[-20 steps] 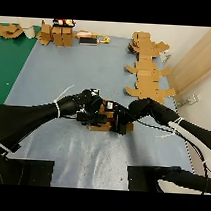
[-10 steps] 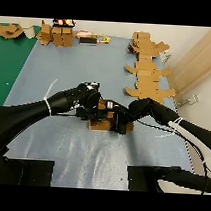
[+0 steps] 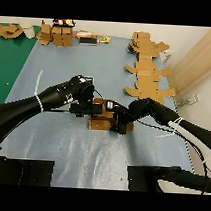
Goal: Fold the box.
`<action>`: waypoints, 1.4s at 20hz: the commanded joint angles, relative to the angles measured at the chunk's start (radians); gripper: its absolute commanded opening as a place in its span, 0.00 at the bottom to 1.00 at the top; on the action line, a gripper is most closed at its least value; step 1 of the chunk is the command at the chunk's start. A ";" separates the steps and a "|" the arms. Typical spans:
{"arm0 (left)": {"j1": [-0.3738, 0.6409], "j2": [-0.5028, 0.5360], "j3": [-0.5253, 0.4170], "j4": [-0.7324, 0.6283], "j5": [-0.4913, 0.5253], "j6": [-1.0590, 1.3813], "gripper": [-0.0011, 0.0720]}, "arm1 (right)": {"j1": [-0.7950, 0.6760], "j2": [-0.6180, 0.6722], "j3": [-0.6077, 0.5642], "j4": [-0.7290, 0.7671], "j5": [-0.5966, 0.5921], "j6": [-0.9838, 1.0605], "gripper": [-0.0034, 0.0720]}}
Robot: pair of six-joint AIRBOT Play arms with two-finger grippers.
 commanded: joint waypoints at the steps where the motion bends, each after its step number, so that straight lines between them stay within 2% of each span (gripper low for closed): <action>1: 0.006 0.006 0.001 0.003 -0.007 0.003 0.57 | 0.000 0.000 0.000 0.000 -0.001 0.000 0.64; 10: 0.006 0.033 0.001 0.005 -0.014 0.030 0.57 | 0.000 0.000 0.000 0.000 -0.001 0.000 0.64; 11: 0.012 0.047 0.001 0.012 -0.030 0.036 0.55 | 0.000 0.000 0.000 0.000 -0.001 0.000 0.64; 12: 0.021 0.061 0.001 0.028 -0.063 0.053 0.29 | 0.000 0.000 0.000 0.000 -0.001 0.000 0.64; 13: 0.031 0.072 -0.001 0.057 -0.116 0.060 0.13 | 0.000 0.000 0.000 0.000 -0.001 0.000 0.64; 14: 0.046 0.084 -0.006 0.090 -0.179 0.061 0.03 | 0.000 0.000 0.000 0.000 -0.001 0.000 0.64; 15: 0.061 0.095 -0.014 0.093 -0.214 0.115 0.03 | 0.000 0.000 0.000 0.000 -0.001 0.000 0.64; 17: 0.111 0.111 -0.040 -0.057 -0.217 0.401 0.03 | 0.000 0.000 0.000 0.000 -0.001 0.000 0.64; 18: 0.152 0.111 -0.053 -0.183 -0.216 0.558 0.03 | 0.000 0.000 0.000 0.000 -0.001 0.000 0.64; 20: 0.259 0.111 -0.087 -0.500 -0.202 1.029 0.03 | 0.000 0.000 0.000 0.000 -0.001 0.000 0.64; 21: 0.323 0.110 -0.108 -0.650 -0.190 1.286 0.03 | 0.000 0.000 0.000 0.000 -0.001 0.000 0.64; 22: 0.382 0.108 -0.125 -0.740 -0.163 1.461 0.03 | 0.000 0.000 0.000 -0.001 -0.001 0.000 0.64; 23: 0.438 0.103 -0.137 -0.777 -0.085 1.538 0.03 | 0.000 0.000 0.000 -0.002 -0.001 0.000 0.64; 26: 0.536 0.070 -0.138 -0.775 0.180 1.556 0.03 | 0.000 0.001 0.000 -0.002 -0.001 0.000 0.64; 27: 0.547 0.061 -0.138 -0.777 0.243 1.620 0.03 | 0.000 0.000 0.000 -0.002 -0.002 0.000 0.64; 28: 0.549 0.058 -0.138 -0.790 0.264 1.715 0.03 | 0.000 0.000 0.000 -0.002 -0.001 0.000 0.64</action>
